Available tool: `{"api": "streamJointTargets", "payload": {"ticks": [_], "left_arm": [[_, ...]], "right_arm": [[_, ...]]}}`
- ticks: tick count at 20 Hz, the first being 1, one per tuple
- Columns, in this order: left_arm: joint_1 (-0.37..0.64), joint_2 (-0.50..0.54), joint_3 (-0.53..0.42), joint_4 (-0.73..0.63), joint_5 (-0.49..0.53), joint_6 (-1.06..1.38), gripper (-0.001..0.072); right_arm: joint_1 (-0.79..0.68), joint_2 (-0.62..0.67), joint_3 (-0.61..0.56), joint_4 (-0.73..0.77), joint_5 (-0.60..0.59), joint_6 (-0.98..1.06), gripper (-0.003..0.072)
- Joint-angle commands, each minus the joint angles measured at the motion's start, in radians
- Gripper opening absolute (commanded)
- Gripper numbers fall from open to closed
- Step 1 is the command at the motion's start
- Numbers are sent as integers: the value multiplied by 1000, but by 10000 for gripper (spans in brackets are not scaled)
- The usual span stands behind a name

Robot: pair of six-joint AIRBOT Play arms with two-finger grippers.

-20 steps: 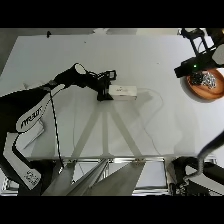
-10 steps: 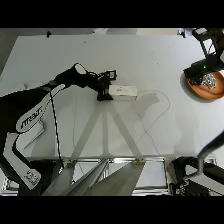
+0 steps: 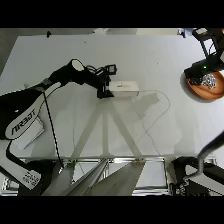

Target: Fold the box and place the chain.

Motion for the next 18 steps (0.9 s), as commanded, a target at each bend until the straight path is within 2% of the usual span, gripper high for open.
{"api": "streamJointTargets", "payload": {"ticks": [1,6,9,12,14,16,18], "left_arm": [[1,124,1,-18,33,-101,10],[26,332,1,-11,272,-310,10],[72,452,1,84,390,-450,10],[137,546,1,342,446,-739,10],[185,578,1,588,428,-998,10],[241,579,1,773,397,-1212,10],[307,563,0,810,385,-1339,10]], "right_arm": [[0,1,0,0,0,0,12],[0,1,1,-1,0,0,12],[0,1,1,0,0,0,12],[0,1,0,0,0,0,12],[-1,1,0,0,0,0,12],[0,1,1,0,0,0,12],[0,1,1,0,0,0,12]]}}
